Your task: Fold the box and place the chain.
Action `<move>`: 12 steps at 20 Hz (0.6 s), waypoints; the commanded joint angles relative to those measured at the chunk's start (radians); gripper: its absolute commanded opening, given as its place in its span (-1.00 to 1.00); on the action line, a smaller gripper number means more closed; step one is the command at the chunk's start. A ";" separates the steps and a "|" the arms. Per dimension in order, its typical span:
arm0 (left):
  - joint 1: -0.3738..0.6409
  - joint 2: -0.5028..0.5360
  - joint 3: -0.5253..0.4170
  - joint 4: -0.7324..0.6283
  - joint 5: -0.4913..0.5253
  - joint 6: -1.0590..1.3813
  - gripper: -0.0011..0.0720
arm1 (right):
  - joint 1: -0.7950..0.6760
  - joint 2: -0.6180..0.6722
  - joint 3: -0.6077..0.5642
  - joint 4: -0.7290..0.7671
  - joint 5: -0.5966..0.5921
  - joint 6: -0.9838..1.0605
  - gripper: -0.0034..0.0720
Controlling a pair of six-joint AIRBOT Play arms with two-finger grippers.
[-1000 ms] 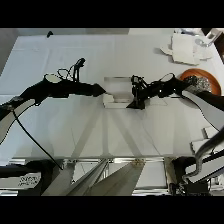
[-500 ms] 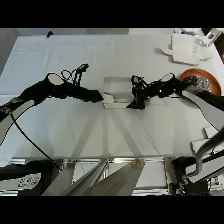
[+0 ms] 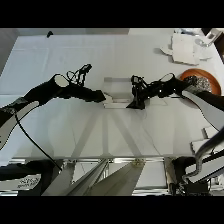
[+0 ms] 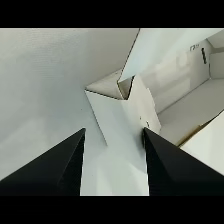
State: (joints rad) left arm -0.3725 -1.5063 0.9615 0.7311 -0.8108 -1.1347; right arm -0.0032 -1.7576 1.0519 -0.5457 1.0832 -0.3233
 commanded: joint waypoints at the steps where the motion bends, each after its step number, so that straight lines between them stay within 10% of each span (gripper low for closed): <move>1: -0.019 -0.002 0.054 0.106 0.000 -0.106 0.16 | 0.000 0.001 0.001 0.000 -0.002 0.000 0.60; 12: -0.141 -0.183 0.379 0.531 -0.311 -0.484 0.16 | 0.000 0.001 0.001 0.000 -0.002 0.000 0.60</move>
